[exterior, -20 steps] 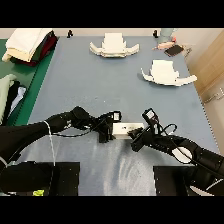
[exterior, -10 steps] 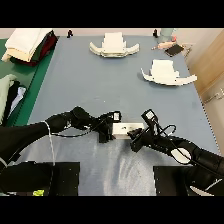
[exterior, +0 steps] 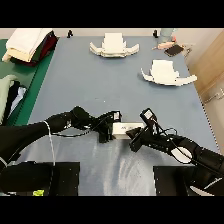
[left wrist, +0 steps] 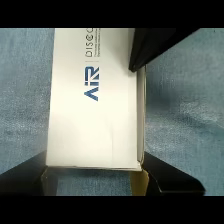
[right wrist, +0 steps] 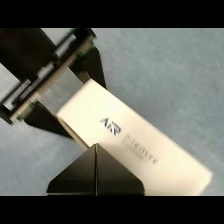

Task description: Fold the box.

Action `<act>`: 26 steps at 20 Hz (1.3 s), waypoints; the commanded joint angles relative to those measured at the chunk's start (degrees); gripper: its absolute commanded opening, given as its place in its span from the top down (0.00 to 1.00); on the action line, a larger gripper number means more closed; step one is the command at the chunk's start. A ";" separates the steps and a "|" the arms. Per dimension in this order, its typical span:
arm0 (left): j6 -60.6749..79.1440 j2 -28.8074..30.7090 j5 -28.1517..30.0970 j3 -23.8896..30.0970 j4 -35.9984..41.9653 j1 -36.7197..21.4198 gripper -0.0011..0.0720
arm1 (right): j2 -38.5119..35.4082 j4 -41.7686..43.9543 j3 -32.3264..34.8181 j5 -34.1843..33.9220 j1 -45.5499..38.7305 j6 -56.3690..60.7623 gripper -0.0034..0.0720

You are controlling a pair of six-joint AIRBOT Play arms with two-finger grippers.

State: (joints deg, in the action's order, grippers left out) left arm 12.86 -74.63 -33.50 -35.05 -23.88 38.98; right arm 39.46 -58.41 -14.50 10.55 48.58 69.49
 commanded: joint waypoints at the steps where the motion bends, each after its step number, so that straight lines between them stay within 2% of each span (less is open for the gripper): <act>1: 0.17 -0.02 0.07 -0.02 -0.11 -0.04 0.33 | -0.61 -3.21 -2.47 -1.62 -0.11 0.07 0.95; 7: 0.17 -0.02 0.04 -0.02 -0.11 -0.04 0.33 | -0.48 -9.31 -4.55 -0.98 -2.08 0.20 0.95; 9: 0.17 -0.02 0.07 -0.02 -0.11 -0.04 0.33 | -0.22 -9.35 -5.95 3.08 -6.67 1.22 0.95; 11: 0.17 -0.02 0.07 -0.02 -0.11 -0.04 0.33 | 0.68 -10.97 -9.11 10.51 -12.66 1.90 0.95; 13: 0.17 -0.02 0.04 -0.02 -0.11 -0.04 0.33 | 2.82 -16.46 -14.56 20.13 -18.91 9.01 0.95; 15: 0.17 -0.02 0.07 -0.02 -0.11 -0.04 0.33 | 6.67 -22.84 -22.21 32.83 -24.28 17.29 0.95; 18: 0.17 -0.02 0.09 -0.02 -0.11 -0.04 0.33 | 14.58 -29.24 -32.48 50.82 -27.98 27.08 0.95; 19: 0.17 -0.02 0.09 -0.02 -0.13 -0.04 0.33 | 16.94 -29.68 -34.56 54.10 -28.20 29.14 0.95; 22: -1.03 0.09 0.07 -0.02 -0.13 -0.09 0.33 | 22.27 -26.73 -37.75 56.68 -28.15 32.63 0.95; 26: -2.91 2.32 0.52 -0.02 -0.61 -0.52 0.33 | 24.68 -23.58 -38.29 54.64 -28.13 34.64 0.95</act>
State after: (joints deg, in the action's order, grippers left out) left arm 11.40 -73.58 -33.15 -35.05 -24.23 38.79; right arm 61.80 -83.20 -51.35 63.68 20.82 101.08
